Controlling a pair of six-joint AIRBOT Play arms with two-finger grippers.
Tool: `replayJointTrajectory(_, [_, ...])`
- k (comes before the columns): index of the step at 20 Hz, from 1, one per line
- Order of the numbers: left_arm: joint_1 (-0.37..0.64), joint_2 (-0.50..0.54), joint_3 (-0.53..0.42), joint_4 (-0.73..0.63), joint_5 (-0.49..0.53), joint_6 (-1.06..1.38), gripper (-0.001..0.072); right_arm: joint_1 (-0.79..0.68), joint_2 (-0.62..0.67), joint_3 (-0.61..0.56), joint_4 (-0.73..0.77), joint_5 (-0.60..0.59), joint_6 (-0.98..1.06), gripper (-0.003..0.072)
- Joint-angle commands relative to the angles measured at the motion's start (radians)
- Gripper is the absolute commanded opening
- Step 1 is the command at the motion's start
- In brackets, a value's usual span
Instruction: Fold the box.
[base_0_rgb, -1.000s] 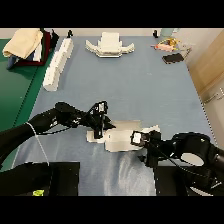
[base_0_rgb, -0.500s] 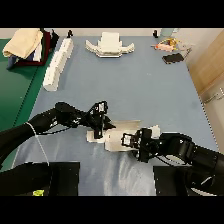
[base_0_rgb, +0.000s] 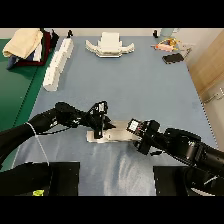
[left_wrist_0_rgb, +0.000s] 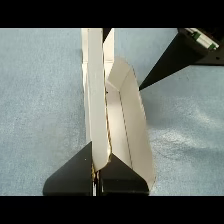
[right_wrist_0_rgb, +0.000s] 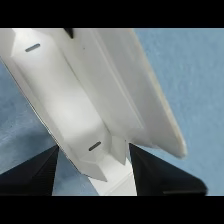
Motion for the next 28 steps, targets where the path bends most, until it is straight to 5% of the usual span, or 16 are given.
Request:
replayJointTrajectory(1, [0.000,0.001,0.001,0.000,0.000,0.000,0.0012,-0.001,0.005,0.002,-0.048,0.021,0.061,0.0648])
replayJointTrajectory(9, [0.000,0.001,0.001,0.000,0.000,0.000,0.0012,-0.104,0.005,0.003,0.007,0.007,0.006,0.0716])
replayJointTrajectory(14, [0.000,0.001,0.001,0.000,0.000,0.000,0.0013,-0.318,-0.011,0.003,0.513,-0.045,-0.710,0.0716])
replayJointTrajectory(19, [0.000,0.001,0.001,0.000,0.000,0.000,0.0012,-0.559,-0.084,0.006,1.057,0.066,-1.379,0.0716])
replayJointTrajectory(28, [0.000,0.001,0.001,0.000,0.000,0.000,0.0012,-0.648,-0.312,0.071,1.106,0.154,-1.492,0.0716])
